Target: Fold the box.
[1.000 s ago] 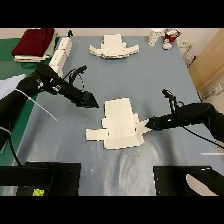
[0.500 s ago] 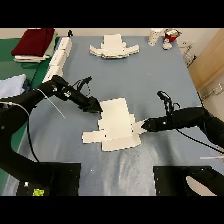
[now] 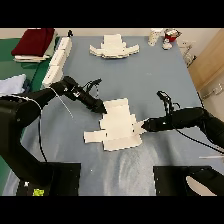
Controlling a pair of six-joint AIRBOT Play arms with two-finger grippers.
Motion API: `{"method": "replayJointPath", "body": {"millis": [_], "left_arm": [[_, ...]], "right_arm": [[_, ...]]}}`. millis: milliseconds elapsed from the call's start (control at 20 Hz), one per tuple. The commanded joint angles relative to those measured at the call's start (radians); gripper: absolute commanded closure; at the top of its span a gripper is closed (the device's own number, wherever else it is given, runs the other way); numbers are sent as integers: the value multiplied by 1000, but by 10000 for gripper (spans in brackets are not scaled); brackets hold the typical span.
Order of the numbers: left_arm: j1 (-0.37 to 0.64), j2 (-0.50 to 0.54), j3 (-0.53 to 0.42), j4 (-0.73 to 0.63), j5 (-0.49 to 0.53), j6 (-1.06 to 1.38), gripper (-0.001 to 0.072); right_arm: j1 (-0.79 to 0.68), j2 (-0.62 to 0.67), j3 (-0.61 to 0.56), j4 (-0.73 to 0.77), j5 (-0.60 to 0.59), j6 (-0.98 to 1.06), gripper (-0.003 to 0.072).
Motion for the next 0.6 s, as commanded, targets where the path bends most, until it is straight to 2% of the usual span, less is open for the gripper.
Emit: {"method": "replayJointPath", "body": {"millis": [0,50,550], "left_arm": [[-6,-6,8,-4,-49,62,670],[-6,-6,8,-4,-61,75,695],[-8,-6,8,-18,-117,148,694]], "right_arm": [[1,1,-1,-7,3,0,682],[1,1,-1,-7,4,0,682],[1,1,-1,-7,13,0,682]]}}
